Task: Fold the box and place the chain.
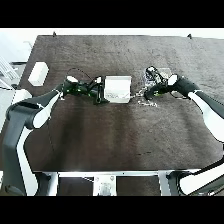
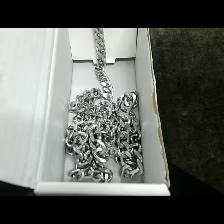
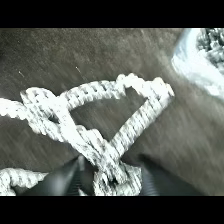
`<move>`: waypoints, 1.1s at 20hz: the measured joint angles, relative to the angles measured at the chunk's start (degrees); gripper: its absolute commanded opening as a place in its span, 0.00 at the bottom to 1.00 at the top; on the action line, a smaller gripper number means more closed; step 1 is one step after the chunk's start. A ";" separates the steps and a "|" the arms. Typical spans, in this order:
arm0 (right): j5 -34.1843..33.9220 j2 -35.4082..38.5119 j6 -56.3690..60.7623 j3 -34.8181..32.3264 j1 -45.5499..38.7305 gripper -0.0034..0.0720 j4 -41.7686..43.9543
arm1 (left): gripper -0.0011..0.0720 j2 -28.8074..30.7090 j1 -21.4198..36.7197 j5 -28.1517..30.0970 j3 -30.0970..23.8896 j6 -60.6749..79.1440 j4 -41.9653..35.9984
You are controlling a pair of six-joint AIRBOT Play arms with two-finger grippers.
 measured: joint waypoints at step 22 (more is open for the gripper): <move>-1.57 32.79 10.01 0.74 7.82 0.05 0.24 | 0.41 0.00 0.00 -0.02 -0.02 -0.02 0.02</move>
